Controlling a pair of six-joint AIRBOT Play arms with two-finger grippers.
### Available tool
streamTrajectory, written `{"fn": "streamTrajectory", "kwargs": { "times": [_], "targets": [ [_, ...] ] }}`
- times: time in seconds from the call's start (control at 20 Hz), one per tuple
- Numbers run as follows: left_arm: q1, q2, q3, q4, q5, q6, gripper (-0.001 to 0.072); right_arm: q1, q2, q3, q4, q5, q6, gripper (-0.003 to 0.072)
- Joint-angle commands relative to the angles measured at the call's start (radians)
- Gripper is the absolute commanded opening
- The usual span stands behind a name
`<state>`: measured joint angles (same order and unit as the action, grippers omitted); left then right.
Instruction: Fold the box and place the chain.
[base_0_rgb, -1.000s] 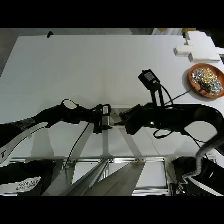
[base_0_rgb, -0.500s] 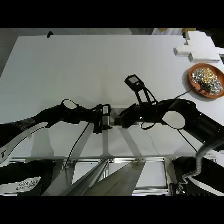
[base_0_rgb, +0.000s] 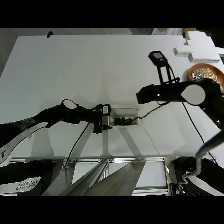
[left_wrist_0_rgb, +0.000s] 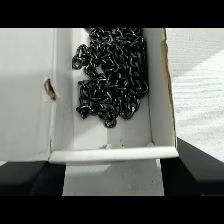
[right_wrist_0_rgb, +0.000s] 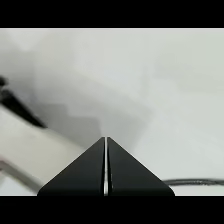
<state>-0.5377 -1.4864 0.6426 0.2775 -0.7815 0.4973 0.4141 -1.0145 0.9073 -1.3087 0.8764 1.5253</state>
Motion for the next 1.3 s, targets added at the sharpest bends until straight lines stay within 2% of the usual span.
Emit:
{"fn": "streamTrajectory", "kwargs": {
  "times": [0.0,0.15,0.35,0.45,0.65,0.8,1.25],
  "targets": [
    [0.0,0.0,0.0,0.0,0.0,0.0,0.0136,-0.111,-0.057,0.004,-0.107,0.043,0.028,0.0019],
    [0.0,0.0,0.0,0.0,0.0,0.0,0.0136,-0.142,-0.138,-0.006,-0.207,0.094,0.105,0.0019],
    [0.0,0.0,0.0,0.0,0.0,0.0,0.0136,-0.148,-0.229,-0.045,-0.258,0.116,0.124,0.0028],
    [0.0,0.0,0.0,0.0,0.0,0.0,0.0136,-0.148,-0.257,-0.072,-0.259,0.102,0.153,0.0213],
    [0.0,0.0,0.0,0.0,0.0,0.0,0.0136,-0.148,-0.274,-0.099,-0.259,0.077,0.169,0.0235],
    [0.0,0.0,0.0,0.0,0.0,0.0,0.0136,-0.148,-0.274,-0.099,-0.259,0.063,0.188,0.0306],
    [0.0,0.0,0.0,0.0,0.0,0.0,0.0136,-0.148,-0.276,-0.099,-0.266,0.058,0.259,0.0299]
  ]
}}
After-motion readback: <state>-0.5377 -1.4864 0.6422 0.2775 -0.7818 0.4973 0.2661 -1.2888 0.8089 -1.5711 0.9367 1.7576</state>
